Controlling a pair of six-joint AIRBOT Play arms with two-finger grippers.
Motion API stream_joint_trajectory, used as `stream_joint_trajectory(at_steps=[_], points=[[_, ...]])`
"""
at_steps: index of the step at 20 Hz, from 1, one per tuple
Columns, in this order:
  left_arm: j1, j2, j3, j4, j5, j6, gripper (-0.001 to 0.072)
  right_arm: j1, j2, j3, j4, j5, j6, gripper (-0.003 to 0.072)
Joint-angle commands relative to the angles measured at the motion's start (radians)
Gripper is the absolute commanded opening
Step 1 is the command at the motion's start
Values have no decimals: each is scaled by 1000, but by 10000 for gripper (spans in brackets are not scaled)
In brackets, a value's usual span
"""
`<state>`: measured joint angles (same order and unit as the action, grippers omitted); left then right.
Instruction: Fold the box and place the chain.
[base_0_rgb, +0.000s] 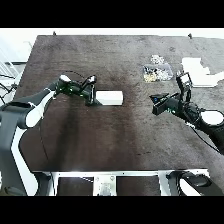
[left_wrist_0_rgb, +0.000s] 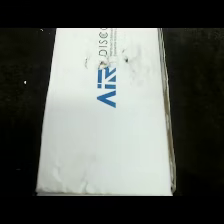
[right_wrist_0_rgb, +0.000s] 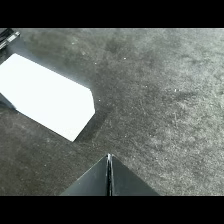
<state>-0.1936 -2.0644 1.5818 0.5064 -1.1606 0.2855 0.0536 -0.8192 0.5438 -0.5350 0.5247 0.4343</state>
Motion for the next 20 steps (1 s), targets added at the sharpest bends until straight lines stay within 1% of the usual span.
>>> stream_joint_trajectory(at_steps=[1, 4, 6, 8, 11, 13, 16, 18, 19, 20], points=[[0, 21, 2, -24, -31, -54, 20, -1, 2, -3, -1, -1, 0, 12], [7, 79, 5, -18, -24, -132, 16, -1, 2, -3, -1, -1, 0, 11], [28, 135, 5, -14, 5, -178, 15, -1, 2, -3, -1, -1, 0, 11], [68, 196, 5, -14, 45, -239, 14, -1, 2, -3, 0, -1, 0, 12], [154, 285, -7, -16, 119, -348, 14, -1, 2, -3, 0, -1, 0, 12], [216, 355, -50, -18, 203, -390, 14, -1, 2, -3, 0, -1, 0, 12], [313, 491, -190, -57, 422, -398, 14, -1, 1, -3, 0, -1, 0, 12], [374, 550, -273, -60, 565, -446, 14, -1, 1, -3, 0, -2, 0, 12], [409, 562, -303, -60, 604, -475, 14, -1, 0, -3, 0, -2, 0, 12], [443, 563, -319, -60, 604, -502, 14, -1, -1, -4, 0, -2, 1, 12]])
